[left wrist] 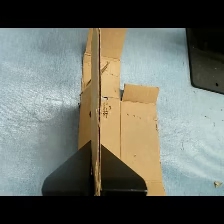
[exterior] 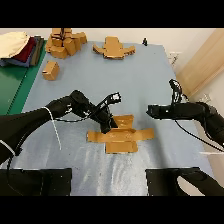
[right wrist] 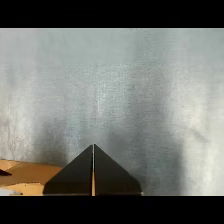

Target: Fold the box.

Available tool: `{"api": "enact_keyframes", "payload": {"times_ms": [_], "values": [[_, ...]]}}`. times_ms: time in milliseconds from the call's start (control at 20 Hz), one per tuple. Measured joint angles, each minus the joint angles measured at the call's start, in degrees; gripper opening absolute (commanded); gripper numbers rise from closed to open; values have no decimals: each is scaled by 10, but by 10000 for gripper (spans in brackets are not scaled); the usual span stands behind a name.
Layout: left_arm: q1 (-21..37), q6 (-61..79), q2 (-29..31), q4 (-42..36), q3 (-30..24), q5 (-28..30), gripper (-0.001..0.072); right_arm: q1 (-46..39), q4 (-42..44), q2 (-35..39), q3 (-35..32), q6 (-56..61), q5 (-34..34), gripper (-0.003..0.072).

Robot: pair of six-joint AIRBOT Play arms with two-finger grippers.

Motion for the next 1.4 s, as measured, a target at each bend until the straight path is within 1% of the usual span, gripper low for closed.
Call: {"api": "enact_keyframes", "payload": {"times_ms": [150, 300, 400, 550, 600, 700, 750, 850, 900, 1050, 1200, 1400], "values": [[0, 0, 0, 0, 0, 0, 14, 20, -5, 11, 0, 15, -36, 4], [0, 0, 0, 1, 0, 1, 14, 77, -48, 35, 0, 77, -93, 4], [0, 0, 0, 1, 0, 1, 14, 141, -87, 57, 0, 125, -129, 4], [0, 0, 0, 1, 0, 1, 14, 283, -149, 95, -9, 204, -161, 7], [0, 0, 0, 1, 0, 1, 14, 336, -165, 105, -15, 221, -165, 47], [0, 0, 0, 1, 0, 1, 14, 450, -219, 117, -33, 245, -172, 500], [0, 0, 0, 1, 0, 1, 14, 497, -252, 117, -42, 251, -172, 586], [0, 0, 0, 1, 0, 1, 14, 575, -335, 107, -61, 260, -173, 586], [0, 0, 0, 1, 0, 1, 14, 600, -374, 98, -68, 262, -171, 586], [0, 0, 0, 1, 0, 1, 14, 643, -463, 55, -81, 266, -153, 585], [0, 0, 0, 1, 0, 1, 14, 660, -502, 14, -86, 265, -125, 585], [0, 0, 0, 1, 0, 1, 14, 667, -522, -12, -88, 258, -103, 584]]}}
